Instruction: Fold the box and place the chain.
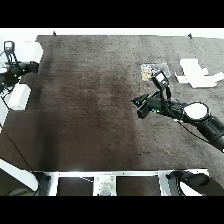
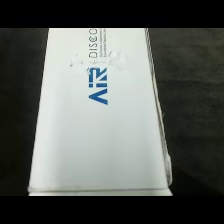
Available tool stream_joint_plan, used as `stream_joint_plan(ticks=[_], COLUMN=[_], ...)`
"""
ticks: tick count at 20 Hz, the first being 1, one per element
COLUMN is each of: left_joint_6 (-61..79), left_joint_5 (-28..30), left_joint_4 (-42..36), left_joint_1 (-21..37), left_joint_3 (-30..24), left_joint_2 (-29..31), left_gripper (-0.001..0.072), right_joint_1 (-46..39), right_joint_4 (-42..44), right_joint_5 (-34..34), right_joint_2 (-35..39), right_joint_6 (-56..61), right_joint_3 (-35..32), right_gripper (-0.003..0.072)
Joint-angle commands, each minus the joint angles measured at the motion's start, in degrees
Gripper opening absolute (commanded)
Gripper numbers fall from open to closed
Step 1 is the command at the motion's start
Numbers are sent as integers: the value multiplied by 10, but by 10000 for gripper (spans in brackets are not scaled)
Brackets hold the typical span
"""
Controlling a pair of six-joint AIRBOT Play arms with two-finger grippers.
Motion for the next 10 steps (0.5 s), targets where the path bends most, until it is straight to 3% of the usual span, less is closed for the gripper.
stream_joint_plan(ticks=[1,10], left_joint_6=[-8,37], left_joint_5=[4,18], left_joint_4=[2,3], left_joint_1=[4,1], left_joint_3=[0,2], left_joint_2=[-28,-42], left_gripper=[18,19], right_joint_1=[0,0], right_joint_4=[8,9], right_joint_5=[-2,-2], right_joint_2=[0,0], right_joint_6=[0,0], right_joint_3=[0,0], right_gripper=[17,17])
